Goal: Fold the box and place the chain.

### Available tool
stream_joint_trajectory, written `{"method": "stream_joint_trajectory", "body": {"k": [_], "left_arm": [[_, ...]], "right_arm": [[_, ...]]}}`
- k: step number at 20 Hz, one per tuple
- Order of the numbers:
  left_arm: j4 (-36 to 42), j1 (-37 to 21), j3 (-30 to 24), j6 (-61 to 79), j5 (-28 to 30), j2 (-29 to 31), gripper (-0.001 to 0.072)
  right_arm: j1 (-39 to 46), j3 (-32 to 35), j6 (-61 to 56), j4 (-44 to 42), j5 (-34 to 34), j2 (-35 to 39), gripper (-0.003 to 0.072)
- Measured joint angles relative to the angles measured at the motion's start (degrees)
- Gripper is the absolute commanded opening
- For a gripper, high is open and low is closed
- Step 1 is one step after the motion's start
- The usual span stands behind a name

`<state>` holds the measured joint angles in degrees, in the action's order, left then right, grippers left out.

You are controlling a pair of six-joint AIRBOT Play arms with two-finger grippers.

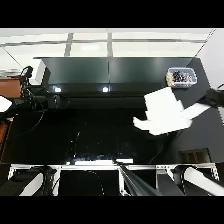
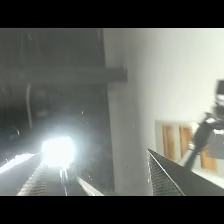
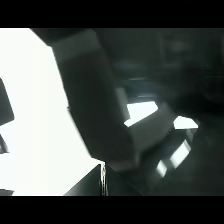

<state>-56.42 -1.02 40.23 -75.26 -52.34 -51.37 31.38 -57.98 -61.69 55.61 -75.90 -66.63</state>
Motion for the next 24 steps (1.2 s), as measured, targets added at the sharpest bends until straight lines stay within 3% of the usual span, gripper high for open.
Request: {"method": "stream_joint_trajectory", "body": {"k": [3,6,12,16,24], "left_arm": [[2.03,0.02,0.00,0.48,-1.49,-1.33,0.0706],[7.96,0.68,0.00,4.26,-2.32,-4.22,0.0706],[21.40,4.70,1.75,12.13,-2.69,-13.86,0.0706],[25.20,6.21,5.11,13.25,-5.51,-24.17,0.0706],[31.89,10.58,15.61,16.76,-15.13,-42.03,0.0706]], "right_arm": [[-7.10,14.67,1.16,-9.92,10.75,10.91,0.0015],[-17.29,25.31,2.34,-19.19,21.62,17.05,0.0015],[-39.52,34.14,2.51,-27.39,42.10,20.39,0.0016],[-44.89,35.26,1.38,-28.87,46.73,20.76,0.0016],[-47.01,35.63,0.98,-29.35,46.66,20.87,0.0016]]}}
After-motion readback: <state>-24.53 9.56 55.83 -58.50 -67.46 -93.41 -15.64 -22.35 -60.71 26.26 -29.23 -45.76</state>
